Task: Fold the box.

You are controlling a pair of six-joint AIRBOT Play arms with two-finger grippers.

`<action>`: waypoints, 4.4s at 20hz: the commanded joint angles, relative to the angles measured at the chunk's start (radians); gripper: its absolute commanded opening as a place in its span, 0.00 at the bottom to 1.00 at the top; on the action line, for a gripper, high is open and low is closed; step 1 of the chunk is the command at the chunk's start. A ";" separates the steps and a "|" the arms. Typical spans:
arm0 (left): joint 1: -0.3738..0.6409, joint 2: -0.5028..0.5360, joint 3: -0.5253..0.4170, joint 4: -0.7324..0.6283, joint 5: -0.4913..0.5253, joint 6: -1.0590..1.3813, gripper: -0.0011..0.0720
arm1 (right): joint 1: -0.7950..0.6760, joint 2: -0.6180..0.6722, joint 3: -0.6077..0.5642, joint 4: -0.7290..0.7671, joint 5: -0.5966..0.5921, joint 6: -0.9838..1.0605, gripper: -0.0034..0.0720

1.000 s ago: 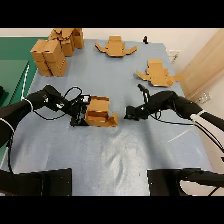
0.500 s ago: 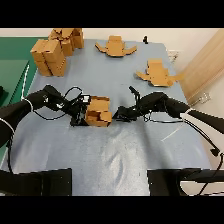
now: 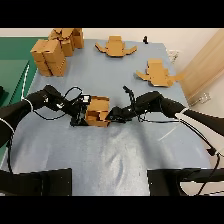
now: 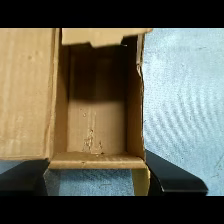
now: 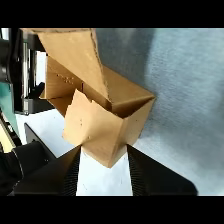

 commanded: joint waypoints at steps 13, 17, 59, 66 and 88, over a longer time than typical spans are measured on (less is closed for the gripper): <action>0.000 0.000 0.001 0.000 -0.005 0.000 0.04 | 0.169 -0.063 0.253 -0.528 0.050 0.642 0.67; 0.000 0.000 0.001 0.000 -0.006 0.000 0.04 | 0.217 -0.113 0.311 -0.589 0.034 0.734 0.67; 0.000 0.000 0.001 -0.003 0.013 -0.042 0.04 | 0.311 -0.288 0.612 -0.928 -0.292 1.136 0.54; 0.000 0.000 0.001 -0.003 0.014 -0.042 0.04 | 0.360 -0.403 0.721 -1.029 -0.455 1.198 0.49; 0.000 0.000 0.001 -0.001 0.010 -0.053 0.04 | 0.380 -0.434 0.806 -1.077 -0.494 1.209 0.05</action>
